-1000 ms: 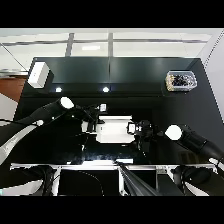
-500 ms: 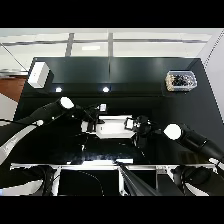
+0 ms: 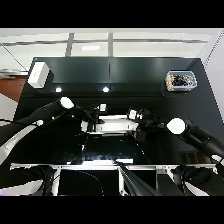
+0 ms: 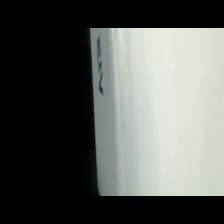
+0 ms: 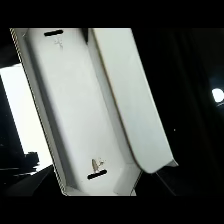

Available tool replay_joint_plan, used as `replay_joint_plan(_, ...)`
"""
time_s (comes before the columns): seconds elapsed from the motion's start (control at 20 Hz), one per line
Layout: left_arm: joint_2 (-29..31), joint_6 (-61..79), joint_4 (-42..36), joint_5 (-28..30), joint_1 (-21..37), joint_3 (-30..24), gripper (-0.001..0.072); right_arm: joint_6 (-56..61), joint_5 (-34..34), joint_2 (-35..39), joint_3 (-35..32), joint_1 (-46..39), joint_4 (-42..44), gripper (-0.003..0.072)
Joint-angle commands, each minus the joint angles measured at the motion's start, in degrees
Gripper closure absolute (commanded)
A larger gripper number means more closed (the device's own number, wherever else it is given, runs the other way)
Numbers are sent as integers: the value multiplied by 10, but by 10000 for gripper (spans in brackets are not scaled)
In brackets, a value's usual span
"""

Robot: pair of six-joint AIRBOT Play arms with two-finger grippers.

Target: Fold the box and place the chain.

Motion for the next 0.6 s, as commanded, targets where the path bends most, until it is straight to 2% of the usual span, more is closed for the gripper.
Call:
replay_joint_plan(0.0, 0, 1, 0, 0, 0, 0, 683, 3, -5, -2, 9, -16, 2, -10)
replay_joint_plan(0.25, 0, 1, 0, 0, 0, 0, 683, 2, -3, -26, 9, -16, 27, -10)
replay_joint_plan(0.55, 0, 5, 0, -1, 0, 0, 684, -106, 54, -37, 10, -47, 99, -10)
